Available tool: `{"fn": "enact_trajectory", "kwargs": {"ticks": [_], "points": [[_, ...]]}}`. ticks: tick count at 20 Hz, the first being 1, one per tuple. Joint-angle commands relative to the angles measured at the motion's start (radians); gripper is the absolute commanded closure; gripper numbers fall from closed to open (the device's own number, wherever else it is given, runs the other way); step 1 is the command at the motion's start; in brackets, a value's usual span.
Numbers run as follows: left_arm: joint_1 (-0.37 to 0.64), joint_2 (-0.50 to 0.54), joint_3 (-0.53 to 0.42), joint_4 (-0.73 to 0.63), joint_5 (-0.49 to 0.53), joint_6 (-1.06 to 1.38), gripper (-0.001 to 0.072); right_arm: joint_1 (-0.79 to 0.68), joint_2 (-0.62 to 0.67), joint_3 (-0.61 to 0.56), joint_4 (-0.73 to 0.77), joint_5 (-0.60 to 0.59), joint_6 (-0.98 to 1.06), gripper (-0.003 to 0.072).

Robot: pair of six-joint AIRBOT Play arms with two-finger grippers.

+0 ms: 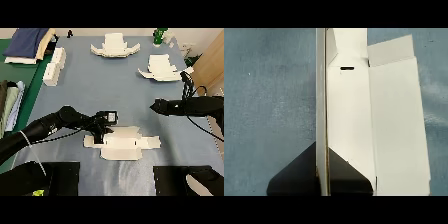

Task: Fold the box.

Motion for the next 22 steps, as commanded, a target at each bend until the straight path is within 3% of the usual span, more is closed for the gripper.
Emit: {"fn": "enact_trajectory", "kwargs": {"ticks": [1, 5, 12, 19, 21, 22], "points": [[0.001, -0.024, 0.007, 0.004, -0.024, -0.051, 0.0695, 0.000, 0.001, 0.000, 0.000, -0.002, 0.000, 0.0550], [0.001, -0.024, 0.007, 0.072, -0.021, -0.158, 0.0694, 0.000, 0.001, 0.000, 0.000, -0.002, 0.000, 0.0550], [0.001, -0.024, 0.007, 0.071, -0.097, -0.182, 0.0694, 0.000, 0.001, 0.000, 0.000, -0.004, -0.008, 0.0550], [0.001, -0.028, 0.007, 0.070, -0.105, -0.181, 0.0694, 0.000, 0.001, 0.000, 0.000, -0.007, -0.008, 0.0550], [0.001, -0.028, 0.007, 0.070, -0.105, -0.181, 0.0694, 0.000, 0.001, 0.000, 0.000, -0.026, -0.007, 0.0672], [0.001, -0.028, 0.007, 0.070, -0.105, -0.181, 0.0694, 0.000, 0.001, 0.000, 0.000, -0.047, -0.007, 0.0673]]}}
